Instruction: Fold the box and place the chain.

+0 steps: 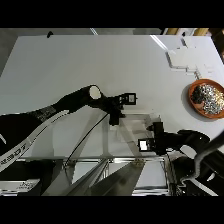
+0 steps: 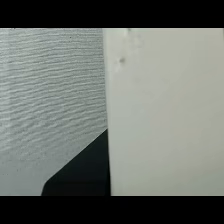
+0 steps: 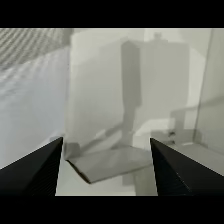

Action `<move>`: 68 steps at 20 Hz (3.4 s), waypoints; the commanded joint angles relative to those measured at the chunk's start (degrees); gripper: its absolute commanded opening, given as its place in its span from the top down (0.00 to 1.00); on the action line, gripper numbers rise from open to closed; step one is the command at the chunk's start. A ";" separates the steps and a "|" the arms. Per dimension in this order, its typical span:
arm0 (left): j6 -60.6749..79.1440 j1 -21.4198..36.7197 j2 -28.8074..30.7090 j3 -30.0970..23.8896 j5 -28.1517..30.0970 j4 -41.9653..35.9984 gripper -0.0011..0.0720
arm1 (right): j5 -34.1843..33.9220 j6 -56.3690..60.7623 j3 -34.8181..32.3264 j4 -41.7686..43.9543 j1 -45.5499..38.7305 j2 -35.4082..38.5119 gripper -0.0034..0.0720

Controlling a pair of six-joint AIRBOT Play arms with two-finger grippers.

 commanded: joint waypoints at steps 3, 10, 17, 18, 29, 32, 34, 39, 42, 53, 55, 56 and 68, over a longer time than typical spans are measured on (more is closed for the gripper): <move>0.02 -0.04 0.02 -0.04 0.00 0.00 0.97 | -0.52 1.44 3.15 -0.46 -5.20 -0.17 0.17; 0.02 -0.04 0.00 -0.04 0.00 0.00 0.97 | -0.15 -6.10 6.43 8.31 -11.74 -0.28 0.17; 0.02 -0.04 0.02 -0.04 0.02 0.00 0.97 | 4.52 -24.98 7.06 21.77 -24.00 -6.54 0.17; 0.00 -0.04 0.00 -0.04 0.00 0.00 0.97 | 4.55 -27.54 7.06 23.71 -25.35 -7.41 0.17; 0.02 -0.04 0.02 -0.04 0.00 0.00 0.97 | 6.54 -48.54 10.08 38.23 -33.73 -19.32 0.16; 0.00 -0.04 0.00 -0.04 0.00 0.00 0.97 | 8.83 -48.57 12.04 39.06 -33.70 -23.06 0.16; 0.02 -0.04 0.00 -0.04 0.00 0.00 0.97 | 10.43 -48.37 12.07 39.28 -33.70 -25.40 0.16; 0.02 -0.04 0.02 -0.04 0.02 0.00 0.97 | 12.07 -48.33 12.00 39.28 -33.73 -28.44 0.17; 0.02 -0.04 0.02 -0.04 0.00 0.00 0.97 | 12.24 -47.91 11.34 39.36 -33.70 -28.44 0.17; 0.02 -0.04 0.00 -0.04 0.02 0.00 0.97 | 9.77 -51.06 9.11 43.58 -33.66 -28.52 0.17; 0.02 -0.04 0.00 -0.04 0.00 0.00 0.97 | 9.33 -51.19 9.11 43.60 -33.64 -29.90 0.17; 0.02 -0.04 0.02 -0.04 0.00 0.00 0.97 | 8.76 -51.30 9.11 43.60 -33.57 -30.64 0.17; 0.02 -0.04 0.02 -0.04 0.00 0.00 0.97 | 7.28 -51.36 9.14 43.80 -32.24 -31.21 0.48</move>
